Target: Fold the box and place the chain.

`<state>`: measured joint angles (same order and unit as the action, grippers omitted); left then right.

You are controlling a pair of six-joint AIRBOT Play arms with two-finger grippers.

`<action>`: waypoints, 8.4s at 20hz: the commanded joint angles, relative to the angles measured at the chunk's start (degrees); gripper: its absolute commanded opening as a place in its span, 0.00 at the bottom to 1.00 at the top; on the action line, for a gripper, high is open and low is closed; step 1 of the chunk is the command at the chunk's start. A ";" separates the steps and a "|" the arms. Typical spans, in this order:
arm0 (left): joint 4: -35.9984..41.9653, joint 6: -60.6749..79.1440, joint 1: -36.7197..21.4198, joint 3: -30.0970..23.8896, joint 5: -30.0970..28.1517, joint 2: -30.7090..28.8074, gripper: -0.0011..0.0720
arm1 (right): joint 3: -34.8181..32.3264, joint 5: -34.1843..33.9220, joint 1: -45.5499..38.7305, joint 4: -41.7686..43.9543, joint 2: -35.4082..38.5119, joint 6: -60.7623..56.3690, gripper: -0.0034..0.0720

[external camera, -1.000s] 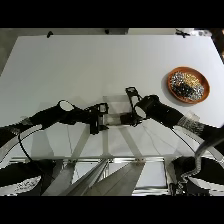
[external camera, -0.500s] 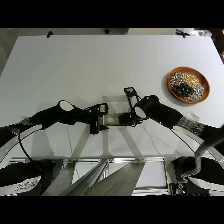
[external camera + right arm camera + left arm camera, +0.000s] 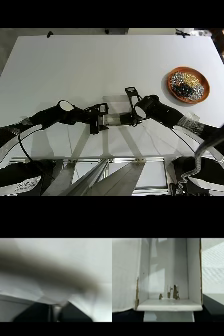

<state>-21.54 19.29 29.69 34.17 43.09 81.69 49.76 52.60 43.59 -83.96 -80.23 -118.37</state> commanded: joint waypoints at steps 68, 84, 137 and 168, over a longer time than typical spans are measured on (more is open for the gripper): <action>0.11 -0.39 0.04 -0.02 0.02 0.00 0.30 | 0.61 -1.97 -49.13 -8.33 27.45 30.16 0.07; 0.11 -0.42 0.04 -0.02 0.04 0.00 0.30 | 0.52 11.06 -49.13 36.44 54.01 43.85 0.06; 0.11 -0.39 0.04 -0.02 0.02 0.00 0.30 | -2.05 -4.96 -4.81 21.99 11.08 42.49 0.40; 0.11 -0.39 0.04 -0.02 0.02 0.00 0.30 | -10.43 -14.93 -39.19 -12.26 9.62 -6.67 0.89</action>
<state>-21.41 18.90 29.74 34.17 43.13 81.73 39.99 41.06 4.47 -96.25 -69.25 -122.61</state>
